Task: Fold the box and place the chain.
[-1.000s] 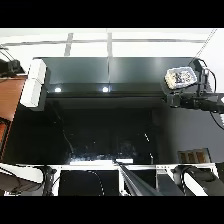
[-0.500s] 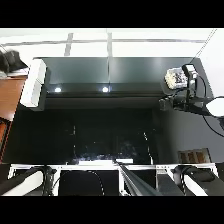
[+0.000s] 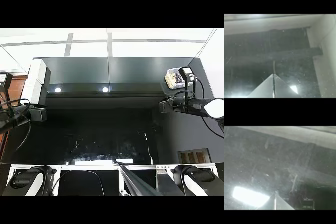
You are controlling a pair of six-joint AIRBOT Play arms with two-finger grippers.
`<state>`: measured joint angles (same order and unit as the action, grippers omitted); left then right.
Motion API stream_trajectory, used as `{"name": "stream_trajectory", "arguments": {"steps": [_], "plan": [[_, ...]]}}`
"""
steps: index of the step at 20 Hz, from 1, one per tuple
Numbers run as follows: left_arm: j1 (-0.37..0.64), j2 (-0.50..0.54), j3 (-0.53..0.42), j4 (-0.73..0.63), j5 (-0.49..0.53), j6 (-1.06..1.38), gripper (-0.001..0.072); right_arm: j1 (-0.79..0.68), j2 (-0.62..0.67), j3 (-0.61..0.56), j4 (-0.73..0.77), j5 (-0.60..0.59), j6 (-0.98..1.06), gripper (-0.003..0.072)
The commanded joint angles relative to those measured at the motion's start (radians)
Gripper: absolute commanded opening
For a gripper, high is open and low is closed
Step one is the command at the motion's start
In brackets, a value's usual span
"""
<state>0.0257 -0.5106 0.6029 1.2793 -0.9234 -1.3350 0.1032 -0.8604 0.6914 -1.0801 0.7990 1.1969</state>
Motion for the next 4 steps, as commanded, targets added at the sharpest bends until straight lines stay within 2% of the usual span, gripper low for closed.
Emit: {"name": "stream_trajectory", "arguments": {"steps": [1, 4], "plan": [[-0.008, 0.051, -0.045, 0.011, 0.031, 0.000, 0.0028, 0.001, 0.000, 0.000, -0.002, 0.001, 0.000, 0.0014], [-0.008, 0.051, -0.045, 0.010, 0.031, 0.000, 0.0027, 0.001, 0.000, 0.000, -0.002, 0.001, 0.000, 0.0015]]}}
